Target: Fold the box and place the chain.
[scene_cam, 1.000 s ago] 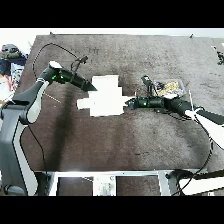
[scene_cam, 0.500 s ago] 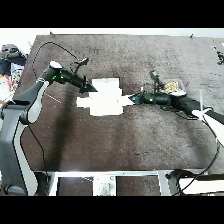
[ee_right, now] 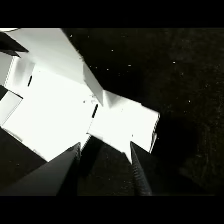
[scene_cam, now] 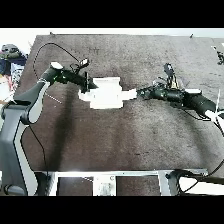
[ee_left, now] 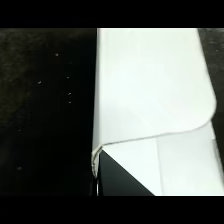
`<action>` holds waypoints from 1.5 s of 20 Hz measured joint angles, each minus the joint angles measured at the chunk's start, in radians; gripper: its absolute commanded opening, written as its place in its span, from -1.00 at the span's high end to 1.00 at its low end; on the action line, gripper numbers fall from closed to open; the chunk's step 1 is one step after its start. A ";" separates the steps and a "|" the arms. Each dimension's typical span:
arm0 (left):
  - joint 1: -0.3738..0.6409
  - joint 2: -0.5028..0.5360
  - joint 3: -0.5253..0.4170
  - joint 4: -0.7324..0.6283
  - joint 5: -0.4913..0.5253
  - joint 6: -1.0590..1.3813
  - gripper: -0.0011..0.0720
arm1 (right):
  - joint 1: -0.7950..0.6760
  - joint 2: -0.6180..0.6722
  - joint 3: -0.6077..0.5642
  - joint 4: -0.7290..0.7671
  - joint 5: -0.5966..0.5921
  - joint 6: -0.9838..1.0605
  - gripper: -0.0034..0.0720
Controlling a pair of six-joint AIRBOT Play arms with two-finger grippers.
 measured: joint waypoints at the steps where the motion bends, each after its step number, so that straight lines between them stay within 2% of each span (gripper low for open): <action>1: 0.000 -0.004 0.000 0.000 0.003 0.013 0.94 | 0.005 0.001 0.000 -0.001 0.003 -0.006 -0.04; 6: -0.002 -0.019 0.000 0.003 0.006 0.046 0.94 | 0.039 0.003 0.000 -0.005 0.007 -0.073 -0.05; 8: -0.002 -0.023 0.000 0.007 0.002 0.050 0.94 | 0.047 0.003 0.000 -0.024 0.008 -0.111 -0.74; 14: -0.001 -0.026 0.001 0.015 -0.007 0.055 0.94 | 0.073 0.003 0.001 -0.097 0.006 -0.273 -0.74; 20: -0.001 -0.026 0.001 0.016 -0.011 0.056 0.94 | 0.211 -0.037 0.034 -0.173 -0.058 -0.489 -0.71; 26: -0.001 -0.026 0.001 0.016 -0.012 0.056 0.94 | 0.319 -0.156 0.136 -0.329 -0.087 -0.503 -0.74; 30: -0.001 -0.026 0.001 0.016 -0.012 0.056 0.94 | 0.362 -0.208 0.177 -0.398 -0.125 -0.491 -0.68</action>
